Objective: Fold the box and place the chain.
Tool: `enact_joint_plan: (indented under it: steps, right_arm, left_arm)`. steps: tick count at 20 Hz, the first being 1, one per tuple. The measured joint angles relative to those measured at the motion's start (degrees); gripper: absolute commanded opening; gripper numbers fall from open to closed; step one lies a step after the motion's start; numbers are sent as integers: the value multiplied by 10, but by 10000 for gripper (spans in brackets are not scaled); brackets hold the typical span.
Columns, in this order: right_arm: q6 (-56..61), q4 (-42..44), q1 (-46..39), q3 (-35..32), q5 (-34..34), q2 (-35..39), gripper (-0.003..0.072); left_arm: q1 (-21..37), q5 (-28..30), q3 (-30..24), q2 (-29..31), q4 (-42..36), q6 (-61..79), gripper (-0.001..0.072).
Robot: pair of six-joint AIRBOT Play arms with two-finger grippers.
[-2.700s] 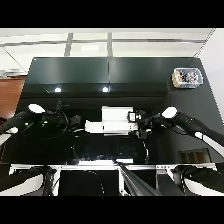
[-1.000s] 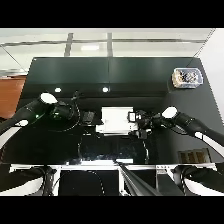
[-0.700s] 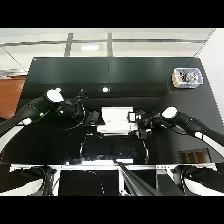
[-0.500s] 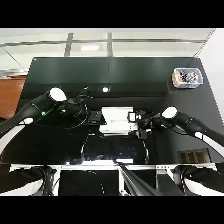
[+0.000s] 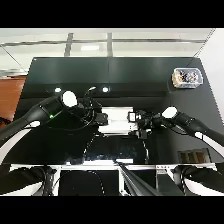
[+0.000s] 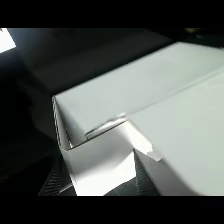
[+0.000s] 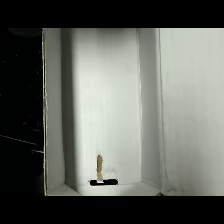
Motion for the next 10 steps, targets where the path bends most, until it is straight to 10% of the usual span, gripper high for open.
enact_joint_plan:
  steps: [9,10]
  right_arm:
    - [0,0,0,0,0,0,226]
    - [0,0,0,0,0,0,226]
  left_arm:
    - [-52,26,22,0,84,-93,476]
    - [-55,26,23,0,86,-100,383]
